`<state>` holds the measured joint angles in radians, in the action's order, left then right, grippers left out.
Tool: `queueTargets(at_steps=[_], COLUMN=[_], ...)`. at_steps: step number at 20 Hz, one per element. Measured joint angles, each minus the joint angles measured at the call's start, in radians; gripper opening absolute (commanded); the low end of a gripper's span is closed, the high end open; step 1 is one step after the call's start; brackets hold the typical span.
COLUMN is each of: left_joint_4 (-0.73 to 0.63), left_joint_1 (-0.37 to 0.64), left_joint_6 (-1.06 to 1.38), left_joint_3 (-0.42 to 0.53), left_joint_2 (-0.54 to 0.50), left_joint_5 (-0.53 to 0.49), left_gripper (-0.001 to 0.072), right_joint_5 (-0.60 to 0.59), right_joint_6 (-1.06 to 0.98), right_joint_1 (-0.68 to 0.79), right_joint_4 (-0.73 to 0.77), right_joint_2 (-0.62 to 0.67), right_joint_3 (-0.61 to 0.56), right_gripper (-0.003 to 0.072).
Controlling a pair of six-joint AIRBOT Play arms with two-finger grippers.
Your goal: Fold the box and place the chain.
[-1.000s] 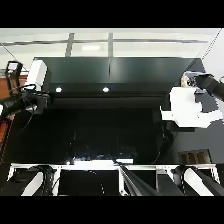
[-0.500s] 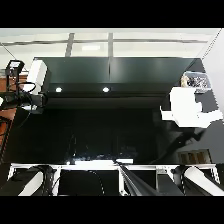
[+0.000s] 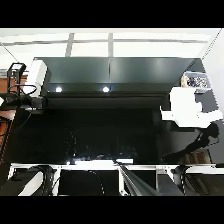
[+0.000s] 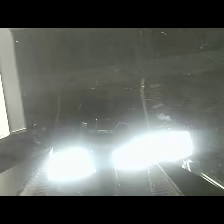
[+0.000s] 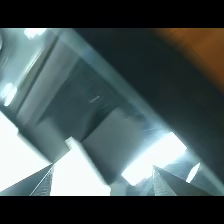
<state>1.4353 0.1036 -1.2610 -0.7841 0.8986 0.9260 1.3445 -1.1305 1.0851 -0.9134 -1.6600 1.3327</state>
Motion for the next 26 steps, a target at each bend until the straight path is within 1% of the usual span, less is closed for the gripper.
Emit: queueTargets(at_steps=[2,4,5,7,8,10,12,14,20,21,23,26], left_joint_4=[-0.003,-0.005,-0.006,-0.007,-0.008,-0.007,-0.008,-0.008,-0.008,-0.008,-0.008,-0.018], left_joint_1=[0.000,0.000,0.000,0.000,0.000,0.000,0.000,0.000,0.000,0.000,0.000,0.000], left_joint_6=[0.000,-0.003,-0.003,-0.003,-0.003,-0.003,-0.003,-0.003,-0.003,-0.003,-0.003,-0.003], left_joint_3=[0.000,0.000,0.000,0.000,0.000,0.000,0.000,0.000,0.000,0.000,0.000,0.000], left_joint_2=[0.000,0.000,0.000,0.000,0.000,0.000,0.001,0.001,0.002,0.002,0.002,0.002], left_joint_5=[0.004,0.020,0.029,0.047,0.056,0.066,0.071,0.073,0.077,0.076,0.070,0.060], left_gripper=[0.0706,0.0706,0.0706,0.0706,0.0706,0.0706,0.0706,0.0706,0.0706,0.0706,0.0705,0.0703], right_joint_5=[0.056,0.071,0.072,0.074,0.077,0.083,0.091,0.110,0.215,0.225,0.210,0.104], right_joint_6=[0.071,0.125,0.145,0.175,0.187,0.206,0.223,0.245,0.289,0.291,0.299,0.345], right_joint_1=[-0.024,-0.054,-0.071,-0.107,-0.122,-0.142,-0.153,-0.158,-0.204,-0.224,-0.270,-0.364], right_joint_4=[0.037,0.048,0.040,-0.006,-0.033,-0.076,-0.097,-0.075,0.087,0.116,0.174,0.275], right_joint_2=[-0.045,-0.069,-0.076,-0.085,-0.088,-0.090,-0.091,-0.089,-0.071,-0.056,0.000,0.148], right_joint_3=[0.021,0.032,0.036,0.039,0.041,0.043,0.043,0.044,0.026,0.005,-0.064,-0.237], right_gripper=[0.0720,0.0720,0.0645,0.0462,0.0307,0.0101,0.0008,0.0013,0.0013,0.0013,0.0013,0.0013])
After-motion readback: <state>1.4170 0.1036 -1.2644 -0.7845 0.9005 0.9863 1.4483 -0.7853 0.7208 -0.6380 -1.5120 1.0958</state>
